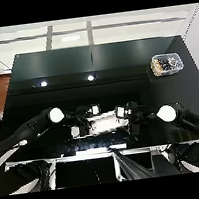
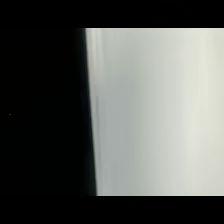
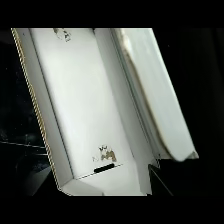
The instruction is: Fold the box and place the chain.
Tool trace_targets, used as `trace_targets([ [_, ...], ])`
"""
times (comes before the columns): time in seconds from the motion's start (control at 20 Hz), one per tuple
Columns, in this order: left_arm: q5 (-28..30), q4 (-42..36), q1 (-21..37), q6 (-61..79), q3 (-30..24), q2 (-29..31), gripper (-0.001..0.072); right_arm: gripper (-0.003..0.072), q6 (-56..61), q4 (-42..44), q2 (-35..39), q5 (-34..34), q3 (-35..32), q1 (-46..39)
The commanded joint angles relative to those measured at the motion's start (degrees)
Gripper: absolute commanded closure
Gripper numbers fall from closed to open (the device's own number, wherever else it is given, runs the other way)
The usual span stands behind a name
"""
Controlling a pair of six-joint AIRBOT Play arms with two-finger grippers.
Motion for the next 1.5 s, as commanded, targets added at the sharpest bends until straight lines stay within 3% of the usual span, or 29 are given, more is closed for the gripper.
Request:
trace_targets([
  [0.0, -0.1, 0.0, 0.0, 0.1, 0.0, 0.0, 0.0681, -0.0019, 0.4, 0.2, 0.4, 1.5, 0.6, -0.6],
  [1.15, 0.0, 0.0, 0.0, 0.1, 0.0, 0.0, 0.0681, -0.0019, 0.4, 0.2, 0.5, 0.2, 2.3, -0.6],
  [1.45, 0.0, 0.0, 0.0, 0.1, 0.0, 0.0, 0.0681, -0.0019, -2.3, 0.7, 0.1, 7.0, 2.3, -0.6],
])
